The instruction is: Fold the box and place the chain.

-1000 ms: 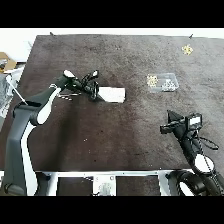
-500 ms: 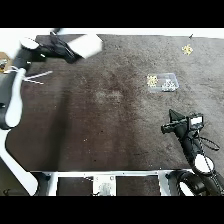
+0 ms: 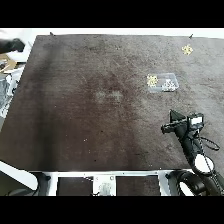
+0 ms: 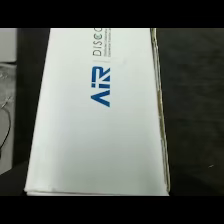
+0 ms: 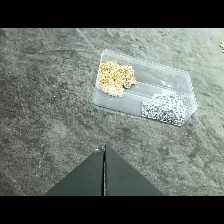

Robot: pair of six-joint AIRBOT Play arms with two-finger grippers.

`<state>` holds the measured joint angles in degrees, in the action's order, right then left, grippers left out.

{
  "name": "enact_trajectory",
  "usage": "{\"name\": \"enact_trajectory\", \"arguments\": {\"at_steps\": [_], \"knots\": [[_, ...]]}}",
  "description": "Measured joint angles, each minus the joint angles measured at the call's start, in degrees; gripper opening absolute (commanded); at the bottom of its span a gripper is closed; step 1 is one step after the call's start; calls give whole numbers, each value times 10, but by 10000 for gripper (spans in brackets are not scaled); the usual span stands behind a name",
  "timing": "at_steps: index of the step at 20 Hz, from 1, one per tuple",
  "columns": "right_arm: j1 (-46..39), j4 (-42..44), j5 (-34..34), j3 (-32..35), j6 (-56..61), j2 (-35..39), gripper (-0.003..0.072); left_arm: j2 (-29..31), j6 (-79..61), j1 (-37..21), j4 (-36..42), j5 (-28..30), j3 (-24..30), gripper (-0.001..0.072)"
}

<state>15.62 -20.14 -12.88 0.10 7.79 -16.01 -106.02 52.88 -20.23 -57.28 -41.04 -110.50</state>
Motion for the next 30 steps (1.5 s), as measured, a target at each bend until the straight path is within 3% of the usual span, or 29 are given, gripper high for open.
{"name": "enact_trajectory", "arguments": {"at_steps": [6,20,21,22,23,30], "knots": [[0,0,10,0,0,0,-1,-55,-3,-41,5,12,38,11],[0,20,36,14,0,-2,-1,-155,-94,-48,70,73,45,12],[0,22,37,16,0,-2,-1,-158,-95,-47,71,76,45,77],[0,23,37,17,0,-2,-1,-160,-96,-47,73,81,44,550],[0,24,38,19,0,-2,-1,-162,-99,-48,73,84,44,694],[0,26,41,21,0,-2,-1,-153,-103,-48,80,91,31,710]]}}
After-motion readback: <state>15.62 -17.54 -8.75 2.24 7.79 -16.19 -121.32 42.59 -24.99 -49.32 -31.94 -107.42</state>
